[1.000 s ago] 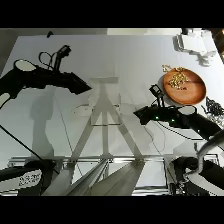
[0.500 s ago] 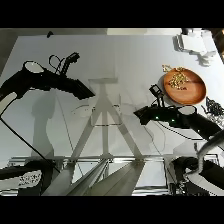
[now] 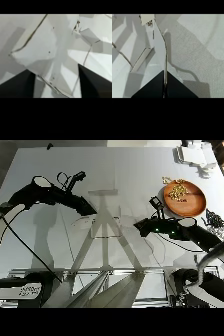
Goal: Fold the box and place the chain.
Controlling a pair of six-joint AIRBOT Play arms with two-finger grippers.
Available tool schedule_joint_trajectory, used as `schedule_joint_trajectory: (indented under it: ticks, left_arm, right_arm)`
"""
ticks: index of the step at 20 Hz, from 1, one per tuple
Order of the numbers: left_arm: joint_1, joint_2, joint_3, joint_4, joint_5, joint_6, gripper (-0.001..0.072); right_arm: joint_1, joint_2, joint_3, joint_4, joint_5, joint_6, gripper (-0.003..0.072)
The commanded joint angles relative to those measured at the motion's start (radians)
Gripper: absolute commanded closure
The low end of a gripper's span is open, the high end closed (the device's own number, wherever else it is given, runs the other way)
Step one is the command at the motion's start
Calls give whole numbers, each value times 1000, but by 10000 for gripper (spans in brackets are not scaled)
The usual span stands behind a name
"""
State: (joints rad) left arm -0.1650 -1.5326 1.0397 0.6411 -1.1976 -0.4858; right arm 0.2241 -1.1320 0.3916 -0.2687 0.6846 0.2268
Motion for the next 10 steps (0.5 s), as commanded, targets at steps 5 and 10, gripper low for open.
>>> schedule_joint_trajectory:
  ticks: [5, 10]
  left_arm:
    - [-5, -34, 1, -43, 40, 129, 256]
    - [-5, -72, 1, -47, 37, 185, 256]
  right_arm:
    - [1, 0, 0, 0, 0, 0, 676]
    - [1, 0, 0, 0, 0, 0, 676]
